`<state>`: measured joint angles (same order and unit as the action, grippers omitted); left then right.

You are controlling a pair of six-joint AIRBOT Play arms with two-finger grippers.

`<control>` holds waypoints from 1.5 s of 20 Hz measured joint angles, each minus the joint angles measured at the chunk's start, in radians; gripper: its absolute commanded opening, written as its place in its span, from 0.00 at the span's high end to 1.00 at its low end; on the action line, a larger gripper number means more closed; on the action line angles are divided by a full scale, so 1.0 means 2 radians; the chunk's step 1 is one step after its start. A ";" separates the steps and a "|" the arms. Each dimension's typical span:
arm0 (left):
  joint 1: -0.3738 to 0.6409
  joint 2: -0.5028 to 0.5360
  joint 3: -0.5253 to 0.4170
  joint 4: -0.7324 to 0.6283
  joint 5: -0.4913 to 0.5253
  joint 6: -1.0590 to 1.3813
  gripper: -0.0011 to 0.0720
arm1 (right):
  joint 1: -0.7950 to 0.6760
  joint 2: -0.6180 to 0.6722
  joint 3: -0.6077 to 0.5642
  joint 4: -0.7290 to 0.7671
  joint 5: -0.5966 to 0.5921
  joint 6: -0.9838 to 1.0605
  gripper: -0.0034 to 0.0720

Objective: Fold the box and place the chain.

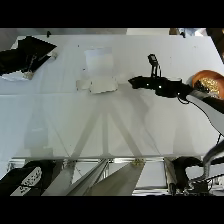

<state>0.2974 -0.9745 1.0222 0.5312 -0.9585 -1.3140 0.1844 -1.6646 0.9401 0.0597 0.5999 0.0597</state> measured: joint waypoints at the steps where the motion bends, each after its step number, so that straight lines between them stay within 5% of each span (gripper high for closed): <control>1: 0.000 0.000 0.000 0.000 0.000 0.000 0.03 | 0.004 -0.001 0.000 0.007 -0.010 -0.004 0.94; 25: 0.000 0.000 0.000 0.000 0.031 0.002 0.05 | 0.014 -0.005 0.000 0.023 -0.044 -0.019 0.94; 28: 0.000 -0.002 0.000 0.010 0.034 0.002 0.48 | 0.014 -0.005 0.000 0.023 -0.044 -0.019 0.94; 30: 0.000 -0.005 0.000 0.021 0.035 0.010 0.27 | 0.014 -0.005 0.000 0.023 -0.044 -0.019 0.94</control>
